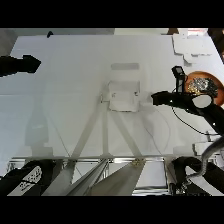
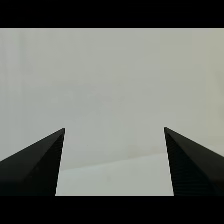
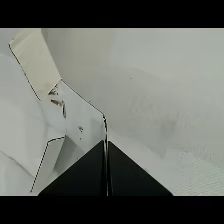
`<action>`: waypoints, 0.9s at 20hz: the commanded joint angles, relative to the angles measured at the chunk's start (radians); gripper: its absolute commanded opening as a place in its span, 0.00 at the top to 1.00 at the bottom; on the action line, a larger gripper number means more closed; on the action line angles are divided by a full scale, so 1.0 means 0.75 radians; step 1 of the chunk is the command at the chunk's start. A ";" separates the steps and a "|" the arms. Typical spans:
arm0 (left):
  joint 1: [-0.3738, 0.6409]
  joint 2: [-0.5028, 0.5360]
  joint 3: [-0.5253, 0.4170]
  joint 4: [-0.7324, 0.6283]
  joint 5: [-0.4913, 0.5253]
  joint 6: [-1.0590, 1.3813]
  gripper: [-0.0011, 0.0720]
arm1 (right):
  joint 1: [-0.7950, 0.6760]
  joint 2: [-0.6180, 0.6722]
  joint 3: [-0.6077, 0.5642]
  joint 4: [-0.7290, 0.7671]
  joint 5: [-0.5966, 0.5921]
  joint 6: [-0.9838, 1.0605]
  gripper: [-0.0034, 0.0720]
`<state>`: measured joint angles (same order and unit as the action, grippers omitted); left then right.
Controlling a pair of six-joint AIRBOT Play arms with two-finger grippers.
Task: Fold the box and place the chain.
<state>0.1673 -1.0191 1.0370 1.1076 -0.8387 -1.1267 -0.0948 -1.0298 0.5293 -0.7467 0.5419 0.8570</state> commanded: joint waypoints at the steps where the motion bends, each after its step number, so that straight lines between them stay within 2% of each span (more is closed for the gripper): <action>1: -0.001 0.001 0.001 0.000 0.000 0.001 0.03 | 0.028 -0.003 -0.075 0.023 -0.123 -0.040 0.93; 6: -0.001 0.000 0.001 0.000 0.001 0.001 0.03 | 0.064 -0.080 -0.080 0.039 -0.127 -0.081 0.94; 10: -0.001 0.001 0.001 0.000 0.000 0.001 0.03 | 0.184 -0.093 -0.080 0.066 -0.237 -0.110 0.94; 18: -0.001 0.001 0.001 0.000 0.000 0.001 0.03 | 0.191 -0.093 -0.079 0.101 -0.255 -0.106 0.93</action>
